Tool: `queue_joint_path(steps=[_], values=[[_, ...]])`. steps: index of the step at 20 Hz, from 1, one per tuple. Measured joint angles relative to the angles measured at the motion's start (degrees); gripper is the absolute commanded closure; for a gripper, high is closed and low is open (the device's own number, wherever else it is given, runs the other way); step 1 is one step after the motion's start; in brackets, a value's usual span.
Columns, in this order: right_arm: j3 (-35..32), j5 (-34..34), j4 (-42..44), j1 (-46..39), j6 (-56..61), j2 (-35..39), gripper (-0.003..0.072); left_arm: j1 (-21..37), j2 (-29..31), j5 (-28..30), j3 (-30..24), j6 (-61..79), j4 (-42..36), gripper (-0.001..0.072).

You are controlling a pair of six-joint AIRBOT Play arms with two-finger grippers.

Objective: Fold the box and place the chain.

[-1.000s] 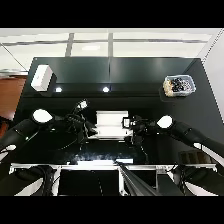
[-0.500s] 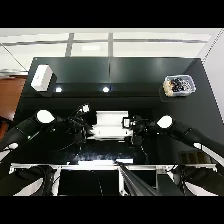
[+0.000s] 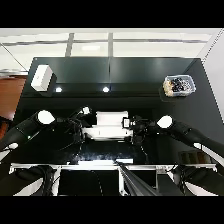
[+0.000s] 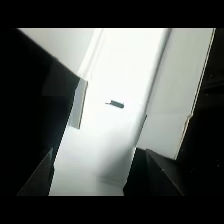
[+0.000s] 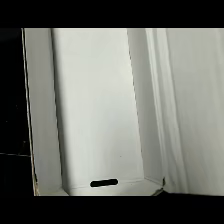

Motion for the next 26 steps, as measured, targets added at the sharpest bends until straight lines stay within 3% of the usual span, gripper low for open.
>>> queue_joint_path(steps=[8, 16, 22, 23, 25, 26], values=[[0.0, -0.07, 0.02, 0.0, 0.02, 0.0, 0.0131, -1.55, -0.02, 0.72, -0.02, 4.57, 2.82, 0.0015], [0.0, -0.09, 0.04, 0.0, 0.04, 0.0, 0.0132, -5.01, -0.11, 6.34, 0.0, 7.15, 3.06, 0.0014], [0.0, -0.04, 0.02, 0.0, 0.0, 0.0, 0.0132, -7.3, -0.11, 5.01, 0.04, 7.32, 2.38, 0.0019], [0.0, -0.04, 0.02, 0.0, 0.0, 0.0, 0.0132, -7.69, -0.11, 5.25, 0.04, 7.32, 2.23, 0.0028], [0.0, -0.02, 0.0, 0.0, -0.02, 0.0, 0.0132, -8.24, -0.11, 5.33, 0.04, 7.32, 2.1, 0.0193], [0.0, 0.02, -0.04, 0.0, -0.04, 0.0, 0.0132, -8.37, -0.11, 5.42, 0.04, 7.37, 2.08, 0.0214]])
